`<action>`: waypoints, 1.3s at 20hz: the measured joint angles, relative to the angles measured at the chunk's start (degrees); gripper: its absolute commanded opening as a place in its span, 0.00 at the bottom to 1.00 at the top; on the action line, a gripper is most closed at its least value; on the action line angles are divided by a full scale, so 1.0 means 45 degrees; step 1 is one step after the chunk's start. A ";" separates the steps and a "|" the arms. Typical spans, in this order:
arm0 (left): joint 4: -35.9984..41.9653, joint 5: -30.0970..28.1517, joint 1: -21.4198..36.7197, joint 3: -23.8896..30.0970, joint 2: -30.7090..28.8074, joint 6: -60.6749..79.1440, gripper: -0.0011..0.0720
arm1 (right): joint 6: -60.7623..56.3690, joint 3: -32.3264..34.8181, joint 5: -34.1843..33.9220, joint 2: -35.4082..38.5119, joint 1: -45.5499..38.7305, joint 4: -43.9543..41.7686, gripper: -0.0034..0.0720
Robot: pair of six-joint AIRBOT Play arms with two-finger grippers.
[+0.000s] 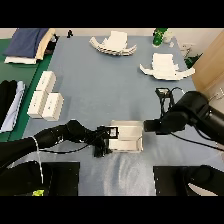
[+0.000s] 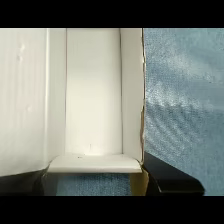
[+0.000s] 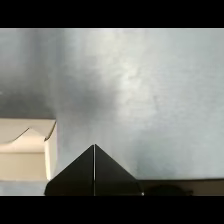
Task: Fold the box.
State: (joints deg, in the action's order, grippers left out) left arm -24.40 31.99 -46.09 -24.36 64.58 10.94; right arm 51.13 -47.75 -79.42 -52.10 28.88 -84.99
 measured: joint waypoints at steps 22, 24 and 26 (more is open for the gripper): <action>0.0000 -0.0010 0.0000 0.0000 0.0000 0.0005 0.63 | 1.5378 -0.0534 0.0194 -0.3157 -0.3113 -0.9491 0.04; 0.0000 -0.0015 0.0000 0.0000 0.0000 0.0005 0.63 | 1.5528 0.0398 0.1384 -0.2147 -0.2346 -0.9088 0.04; 0.0000 -0.0010 0.0000 0.0000 0.0000 0.0005 0.63 | 1.5625 0.1341 0.2885 -0.1117 -0.1506 -0.8699 0.04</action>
State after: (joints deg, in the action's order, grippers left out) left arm -24.40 31.94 -46.09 -24.36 64.58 10.96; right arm 121.45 -41.71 -66.43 -57.12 22.11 -124.14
